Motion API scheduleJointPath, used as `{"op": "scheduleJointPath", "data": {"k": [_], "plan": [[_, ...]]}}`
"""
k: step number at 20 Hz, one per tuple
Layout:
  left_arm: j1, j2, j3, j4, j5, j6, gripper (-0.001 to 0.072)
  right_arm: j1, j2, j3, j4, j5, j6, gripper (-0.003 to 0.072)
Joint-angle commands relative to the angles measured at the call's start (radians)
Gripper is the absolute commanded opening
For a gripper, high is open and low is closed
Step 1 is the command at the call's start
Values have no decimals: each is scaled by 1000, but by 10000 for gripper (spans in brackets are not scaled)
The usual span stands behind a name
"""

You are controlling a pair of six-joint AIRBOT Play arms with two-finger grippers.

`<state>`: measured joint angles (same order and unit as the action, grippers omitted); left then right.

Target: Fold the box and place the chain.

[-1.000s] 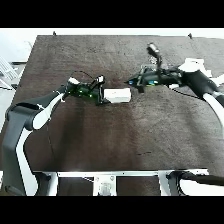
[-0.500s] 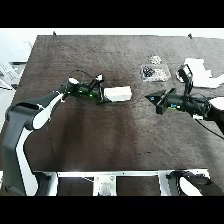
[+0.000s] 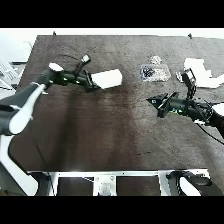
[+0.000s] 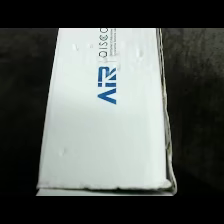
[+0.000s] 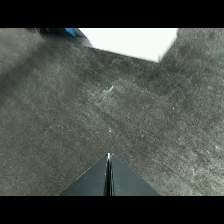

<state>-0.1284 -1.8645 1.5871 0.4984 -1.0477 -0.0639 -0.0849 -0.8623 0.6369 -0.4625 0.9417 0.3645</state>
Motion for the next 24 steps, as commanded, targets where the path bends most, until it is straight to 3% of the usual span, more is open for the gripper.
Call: {"op": "scheduleJointPath", "data": {"k": [1,4,7,10,13,18,24], "plan": [[130,114,0,201,16,-203,15,0,3,-2,3,0,26,11],[291,170,-39,213,139,-283,14,0,2,-2,3,0,30,10],[438,203,-146,212,328,-313,14,0,2,-3,3,0,48,11],[545,201,-245,200,453,-313,15,0,2,-3,18,-4,63,11],[578,195,-305,195,611,-310,15,2,1,-4,51,-29,74,11],[578,123,-309,171,723,-278,15,3,0,-4,109,-78,73,10],[578,66,-257,124,706,-218,17,3,-5,-4,116,-78,74,11]]}}
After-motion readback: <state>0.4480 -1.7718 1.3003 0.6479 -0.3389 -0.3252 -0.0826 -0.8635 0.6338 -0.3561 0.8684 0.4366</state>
